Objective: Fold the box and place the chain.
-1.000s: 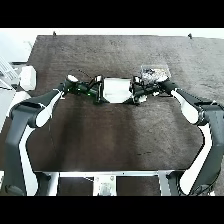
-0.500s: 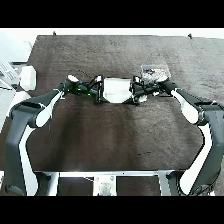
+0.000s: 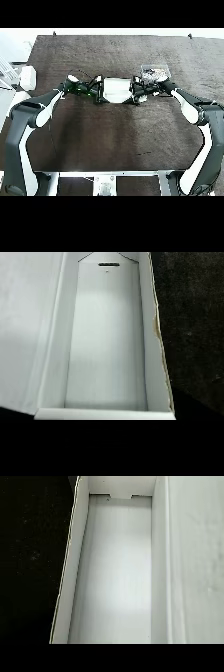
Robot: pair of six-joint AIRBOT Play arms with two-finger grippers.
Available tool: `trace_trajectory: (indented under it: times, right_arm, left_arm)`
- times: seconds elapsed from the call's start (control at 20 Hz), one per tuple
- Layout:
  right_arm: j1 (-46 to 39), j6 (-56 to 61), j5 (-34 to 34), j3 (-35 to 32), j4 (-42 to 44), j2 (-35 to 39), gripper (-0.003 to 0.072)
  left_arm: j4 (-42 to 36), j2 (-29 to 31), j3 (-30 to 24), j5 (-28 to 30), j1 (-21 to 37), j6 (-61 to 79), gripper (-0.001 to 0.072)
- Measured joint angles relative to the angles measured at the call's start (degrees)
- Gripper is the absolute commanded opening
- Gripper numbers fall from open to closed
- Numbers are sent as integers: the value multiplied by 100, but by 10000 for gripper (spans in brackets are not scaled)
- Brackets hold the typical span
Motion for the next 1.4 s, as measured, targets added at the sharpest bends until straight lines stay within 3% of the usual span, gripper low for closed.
trace_trajectory:
  times: [0.25,0.95,1.4]
  right_arm:
    - [0,96,26,0,-9,2,699]
    - [-326,337,223,-2,-527,295,698]
    - [-664,1161,243,-4,-1246,933,698]
  left_arm:
    - [-2,0,0,22,-2,0,461]
    - [-13,-7,0,44,-2,4,461]
    - [-9,-7,0,28,-2,-4,461]
